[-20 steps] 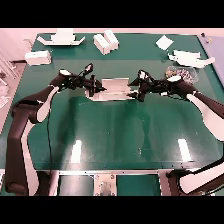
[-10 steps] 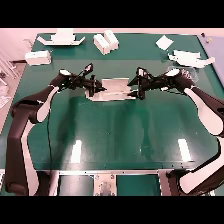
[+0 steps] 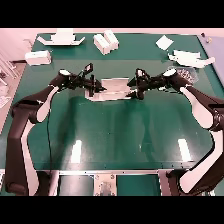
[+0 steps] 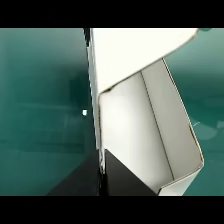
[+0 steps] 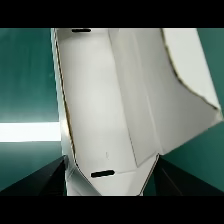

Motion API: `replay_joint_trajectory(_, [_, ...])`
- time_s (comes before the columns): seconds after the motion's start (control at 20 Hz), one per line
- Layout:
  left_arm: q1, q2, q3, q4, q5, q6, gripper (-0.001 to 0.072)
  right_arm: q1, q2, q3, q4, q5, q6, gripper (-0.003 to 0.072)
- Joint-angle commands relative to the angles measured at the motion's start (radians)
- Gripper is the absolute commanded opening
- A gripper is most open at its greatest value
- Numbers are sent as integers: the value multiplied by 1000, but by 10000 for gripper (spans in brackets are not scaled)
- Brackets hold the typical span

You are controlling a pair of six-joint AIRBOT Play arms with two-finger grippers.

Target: Fold the box and place the chain.

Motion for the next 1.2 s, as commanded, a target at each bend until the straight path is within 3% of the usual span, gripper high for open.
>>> replay_joint_trajectory(0.0, [-1, 0, 0, 0, 0, 0, 21, -8, -20, 5, 62, 68, -38, 603])
replay_joint_trajectory(0.5, [-1, 0, 0, 0, 0, 0, 21, -8, -88, 5, 185, 133, -120, 603])
replay_joint_trajectory(1.15, [-1, 0, 0, 0, 0, 0, 21, -11, -120, 5, 179, 141, -122, 604])
